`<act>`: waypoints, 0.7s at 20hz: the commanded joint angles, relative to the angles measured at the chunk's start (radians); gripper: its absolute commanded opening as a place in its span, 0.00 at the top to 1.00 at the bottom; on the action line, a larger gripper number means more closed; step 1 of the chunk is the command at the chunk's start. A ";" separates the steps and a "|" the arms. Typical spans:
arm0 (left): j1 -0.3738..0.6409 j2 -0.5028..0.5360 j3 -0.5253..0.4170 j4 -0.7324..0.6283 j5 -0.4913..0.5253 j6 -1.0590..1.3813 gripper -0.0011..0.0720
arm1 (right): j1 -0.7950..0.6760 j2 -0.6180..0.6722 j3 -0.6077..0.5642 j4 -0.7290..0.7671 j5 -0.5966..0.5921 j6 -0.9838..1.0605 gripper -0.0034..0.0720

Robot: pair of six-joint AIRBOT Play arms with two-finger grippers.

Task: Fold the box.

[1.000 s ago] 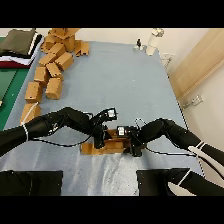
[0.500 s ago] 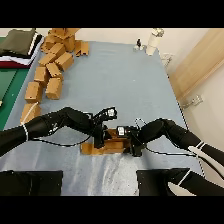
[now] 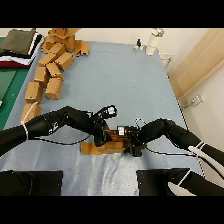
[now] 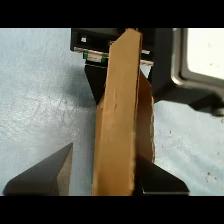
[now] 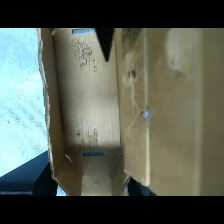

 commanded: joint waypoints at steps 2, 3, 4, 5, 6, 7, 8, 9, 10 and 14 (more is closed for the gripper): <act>0.006 0.027 0.030 0.182 0.005 -0.176 0.41 | 0.000 -0.001 0.000 0.000 0.001 -0.001 0.29; 0.016 0.049 0.040 0.274 0.024 -0.292 0.41 | 0.000 0.000 0.000 0.000 0.001 -0.001 0.29; 0.027 0.076 0.043 0.351 0.046 -0.407 0.41 | 0.000 -0.001 0.000 0.000 0.001 -0.001 0.29; 0.040 0.104 0.043 0.423 0.080 -0.538 0.41 | 0.000 -0.001 0.000 0.000 0.001 -0.001 0.29; 0.047 0.124 0.043 0.473 0.123 -0.665 0.41 | 0.000 -0.001 0.000 0.000 0.001 -0.001 0.29; 0.047 0.137 0.042 0.515 0.187 -0.808 0.41 | 0.000 -0.001 0.000 0.000 0.001 -0.001 0.29; 0.046 0.139 0.042 0.536 0.264 -0.917 0.42 | 0.000 -0.001 0.001 0.000 0.001 -0.001 0.29; 0.043 0.137 0.038 0.538 0.351 -1.052 0.77 | 0.000 -0.001 0.000 0.000 0.001 -0.001 0.29; 0.036 0.135 0.025 0.530 0.412 -1.164 0.97 | 0.000 -0.002 0.000 0.000 0.000 0.000 0.29; -0.059 0.135 -0.098 0.163 0.432 -1.286 0.97 | 0.000 -0.002 0.001 0.000 0.000 0.000 0.29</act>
